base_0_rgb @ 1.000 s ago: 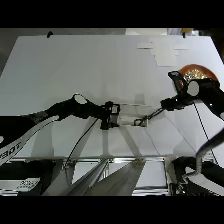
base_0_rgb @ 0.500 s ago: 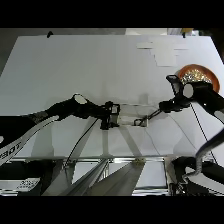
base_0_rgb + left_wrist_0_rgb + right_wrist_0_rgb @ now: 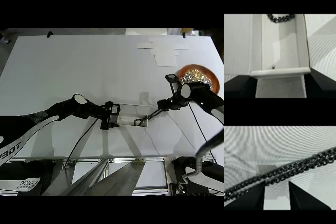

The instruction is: Fold the box and place the chain.

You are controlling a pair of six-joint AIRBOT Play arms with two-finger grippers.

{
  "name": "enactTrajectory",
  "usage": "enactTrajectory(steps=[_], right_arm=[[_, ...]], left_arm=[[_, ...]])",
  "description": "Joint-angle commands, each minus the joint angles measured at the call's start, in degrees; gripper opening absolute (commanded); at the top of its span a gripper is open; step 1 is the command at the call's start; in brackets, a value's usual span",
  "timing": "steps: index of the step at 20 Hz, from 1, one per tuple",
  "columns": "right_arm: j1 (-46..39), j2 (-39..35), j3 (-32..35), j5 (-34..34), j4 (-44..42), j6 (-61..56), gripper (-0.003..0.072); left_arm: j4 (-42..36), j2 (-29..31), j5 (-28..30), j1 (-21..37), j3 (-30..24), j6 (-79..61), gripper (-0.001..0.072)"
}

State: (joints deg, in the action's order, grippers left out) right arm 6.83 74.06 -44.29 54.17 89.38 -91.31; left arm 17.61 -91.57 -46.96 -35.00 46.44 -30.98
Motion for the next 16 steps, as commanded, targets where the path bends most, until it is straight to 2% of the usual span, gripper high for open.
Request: enactTrajectory(steps=[1, 9, 10, 12, 16], right_arm=[[-0.04, 0.33, 0.04, -0.46, -0.02, -0.2, 0.029], [-0.04, 2.71, 0.07, -0.35, -0.02, -1.46, 0.0236], [-0.04, 3.06, 0.07, -0.31, -0.02, -1.46, 0.0198], [-0.04, 3.02, 0.07, -0.02, 0.02, -0.87, 0.0029], [-0.04, 0.42, 0.07, 3.41, 0.63, 1.84, 0.0019]], left_arm=[[0.0, -0.02, 0.02, -0.04, 0.0, 0.0, 0.0089], [0.02, -0.02, 0.0, -0.02, -0.02, 0.0, 0.0089], [0.02, -0.02, 0.0, -0.04, -0.02, 0.0, 0.0089], [0.02, -0.02, 0.0, -0.02, -0.02, -0.02, 0.0089], [0.0, -0.02, 0.02, -0.04, -0.02, 0.0, 0.0089]])
